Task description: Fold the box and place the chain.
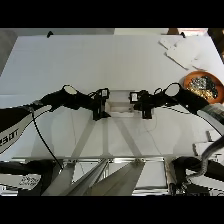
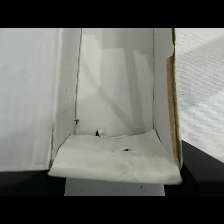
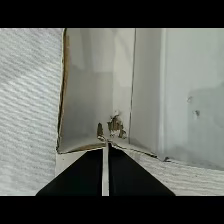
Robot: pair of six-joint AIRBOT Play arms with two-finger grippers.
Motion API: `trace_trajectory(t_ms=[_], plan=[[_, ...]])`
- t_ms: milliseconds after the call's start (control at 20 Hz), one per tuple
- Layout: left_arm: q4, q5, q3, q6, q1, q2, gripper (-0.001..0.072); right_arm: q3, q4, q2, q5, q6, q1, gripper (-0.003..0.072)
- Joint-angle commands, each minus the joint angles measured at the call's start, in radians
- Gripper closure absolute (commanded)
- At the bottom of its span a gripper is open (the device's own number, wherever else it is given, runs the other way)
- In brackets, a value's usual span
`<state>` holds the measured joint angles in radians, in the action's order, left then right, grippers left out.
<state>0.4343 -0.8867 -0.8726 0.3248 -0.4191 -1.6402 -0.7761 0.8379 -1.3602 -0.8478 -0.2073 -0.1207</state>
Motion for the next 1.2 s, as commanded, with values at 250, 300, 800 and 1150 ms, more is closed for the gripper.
trace_trajectory(t_ms=[250, 300, 800, 1150], plan=[[0.000, 0.000, 0.000, 0.000, 0.000, 0.000, 0.0372, 0.000, -0.015, -0.003, -0.005, 0.000, -0.001, 0.0384], [0.000, 0.000, 0.000, 0.000, 0.000, 0.000, 0.0372, 0.000, -0.015, -0.003, -0.005, 0.001, -0.001, 0.0388], [0.000, 0.000, 0.000, 0.000, 0.000, 0.000, 0.0372, 0.000, -0.014, 0.002, -0.004, 0.169, 0.001, 0.0672], [0.000, 0.000, 0.000, 0.000, 0.000, 0.000, 0.0372, 0.000, 0.103, 0.175, 0.002, 0.407, 0.032, 0.0672]])
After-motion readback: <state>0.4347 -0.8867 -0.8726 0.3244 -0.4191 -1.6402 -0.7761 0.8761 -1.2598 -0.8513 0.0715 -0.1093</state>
